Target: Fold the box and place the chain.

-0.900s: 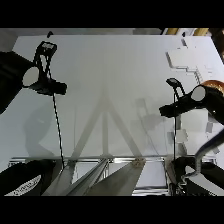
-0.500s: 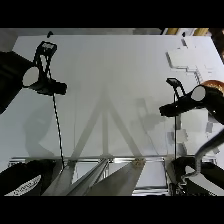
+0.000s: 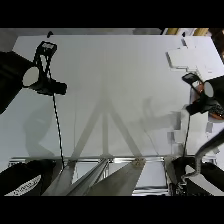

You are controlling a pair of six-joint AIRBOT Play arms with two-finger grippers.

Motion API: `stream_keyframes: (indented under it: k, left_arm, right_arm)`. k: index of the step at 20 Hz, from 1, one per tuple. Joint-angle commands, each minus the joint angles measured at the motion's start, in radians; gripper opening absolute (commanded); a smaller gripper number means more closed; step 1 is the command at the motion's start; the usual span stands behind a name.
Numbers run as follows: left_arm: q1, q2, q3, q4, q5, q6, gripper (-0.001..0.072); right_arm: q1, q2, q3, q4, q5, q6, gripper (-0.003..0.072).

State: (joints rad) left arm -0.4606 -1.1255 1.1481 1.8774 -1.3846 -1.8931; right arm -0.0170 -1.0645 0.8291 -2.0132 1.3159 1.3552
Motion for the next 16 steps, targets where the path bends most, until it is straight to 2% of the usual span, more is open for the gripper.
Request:
stream_keyframes:
  k: [1, 2, 3, 6, 9, 12, 15, 16]
  left_arm:
    - [0.001, 0.000, 0.000, 0.000, 0.000, 0.000, 0.0010]
    - [0.001, 0.001, 0.000, 0.000, 0.000, 0.000, 0.0010]
    - [0.001, 0.000, 0.000, 0.000, 0.000, 0.000, 0.0010]
    - [0.001, 0.000, 0.000, 0.000, 0.000, 0.000, 0.0010]
    - [0.001, 0.001, 0.000, 0.000, 0.000, 0.000, 0.0010]
    - [0.001, 0.001, 0.000, 0.000, 0.000, 0.000, 0.0010]
    - [0.001, 0.001, 0.000, 0.000, 0.000, 0.000, 0.0010]
    - [0.001, 0.001, 0.000, 0.000, 0.000, 0.000, 0.0010]
  right_arm:
    - [-0.159, 0.005, 0.008, -0.112, 0.000, 0.031, 0.0317]
    - [-0.235, 0.000, 0.008, -0.090, -0.011, 0.034, 0.0472]
    - [-0.321, -0.009, 0.008, -0.048, -0.026, 0.035, 0.0562]
    - [-0.536, -0.047, 0.008, 0.013, -0.054, 0.021, 0.0573]
    - [-0.681, -0.089, 0.008, 0.026, -0.067, -0.036, 0.0573]
    - [-0.767, -0.132, 0.008, 0.066, -0.068, -0.147, 0.0572]
    - [-0.801, -0.132, 0.008, 0.075, -0.119, -0.208, 0.0566]
    - [-0.808, -0.132, 0.008, 0.077, -0.141, -0.220, 0.0531]
